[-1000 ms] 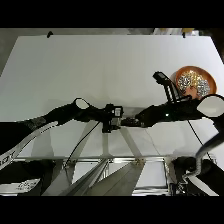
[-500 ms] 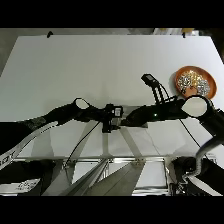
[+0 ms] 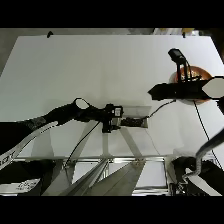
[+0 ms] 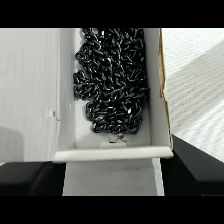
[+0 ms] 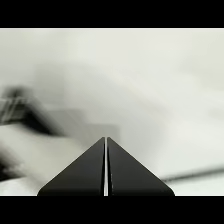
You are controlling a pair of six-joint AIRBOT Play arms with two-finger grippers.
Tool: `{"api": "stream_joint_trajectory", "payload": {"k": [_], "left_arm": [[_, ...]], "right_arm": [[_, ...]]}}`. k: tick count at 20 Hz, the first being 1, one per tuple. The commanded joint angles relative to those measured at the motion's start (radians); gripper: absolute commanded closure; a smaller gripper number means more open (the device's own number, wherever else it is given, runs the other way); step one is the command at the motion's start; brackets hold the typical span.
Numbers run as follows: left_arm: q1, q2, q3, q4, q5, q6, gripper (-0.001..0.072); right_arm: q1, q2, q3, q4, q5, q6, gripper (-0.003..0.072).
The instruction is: Fold the box and place the chain.
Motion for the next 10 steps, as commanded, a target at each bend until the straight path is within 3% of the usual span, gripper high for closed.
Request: {"api": "stream_joint_trajectory", "payload": {"k": [1, 2, 3, 4, 5, 10], "left_arm": [[0.0, 0.001, 0.0, 0.0, 0.0, 0.0, 0.0559], [0.0, 0.001, 0.0, 0.0, 0.0, 0.0, 0.0559], [0.0, 0.001, 0.0, 0.0, 0.0, 0.0, 0.0559], [0.0, 0.001, 0.0, 0.0, 0.0, 0.0, 0.0559], [0.0, 0.001, 0.0, 0.0, 0.0, 0.0, 0.0559], [0.0, 0.001, 0.0, 0.0, 0.0, 0.0, 0.0559]], "right_arm": [[-0.089, -0.07, 0.005, -0.294, -0.023, 0.093, 0.0673], [-0.101, -0.104, -0.005, -0.31, -0.024, 0.095, 0.0671], [-0.107, -0.138, -0.015, -0.31, -0.03, 0.095, 0.0617], [-0.107, -0.17, -0.025, -0.31, -0.043, 0.095, 0.0447], [-0.107, -0.201, -0.03, -0.31, -0.055, 0.095, 0.0339], [-0.107, -0.326, -0.03, -0.313, -0.058, 0.157, 0.0351]]}}
